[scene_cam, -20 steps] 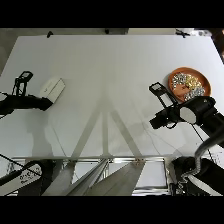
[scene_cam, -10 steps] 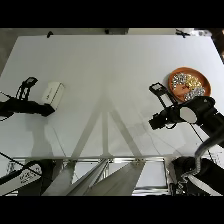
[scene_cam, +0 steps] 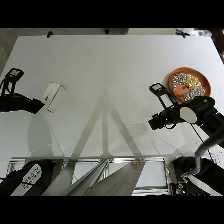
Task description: Fold the box and place the chain.
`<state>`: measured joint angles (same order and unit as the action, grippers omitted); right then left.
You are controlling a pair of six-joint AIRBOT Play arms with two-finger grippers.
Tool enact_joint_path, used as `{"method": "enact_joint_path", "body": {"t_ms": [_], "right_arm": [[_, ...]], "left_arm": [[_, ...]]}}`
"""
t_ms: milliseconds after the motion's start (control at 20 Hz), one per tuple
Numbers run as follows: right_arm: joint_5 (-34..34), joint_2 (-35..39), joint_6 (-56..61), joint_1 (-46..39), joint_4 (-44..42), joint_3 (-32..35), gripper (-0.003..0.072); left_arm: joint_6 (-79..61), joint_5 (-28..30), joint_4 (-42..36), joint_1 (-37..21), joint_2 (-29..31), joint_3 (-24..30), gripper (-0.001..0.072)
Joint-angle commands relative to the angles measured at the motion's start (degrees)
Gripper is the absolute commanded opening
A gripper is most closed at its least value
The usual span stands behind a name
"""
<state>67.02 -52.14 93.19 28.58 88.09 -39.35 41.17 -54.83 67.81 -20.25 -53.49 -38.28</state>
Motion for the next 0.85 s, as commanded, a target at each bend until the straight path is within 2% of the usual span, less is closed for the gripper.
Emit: {"method": "enact_joint_path", "body": {"t_ms": [0, 300, 800], "right_arm": [[-0.04, 0.07, -0.02, -0.02, -0.04, -0.04, 0.024], [-0.04, 0.07, -0.02, -0.02, -0.04, -0.04, 0.024], [-0.04, 0.07, -0.02, -0.02, -0.04, -0.04, 0.024]], "left_arm": [[1.62, -2.25, 0.92, -0.02, 3.5, -0.04, 0.0706], [4.39, -4.61, 2.67, -0.02, 3.67, -0.04, 0.0706], [4.37, -3.5, 2.56, -0.02, 3.67, -0.04, 0.0706]]}}
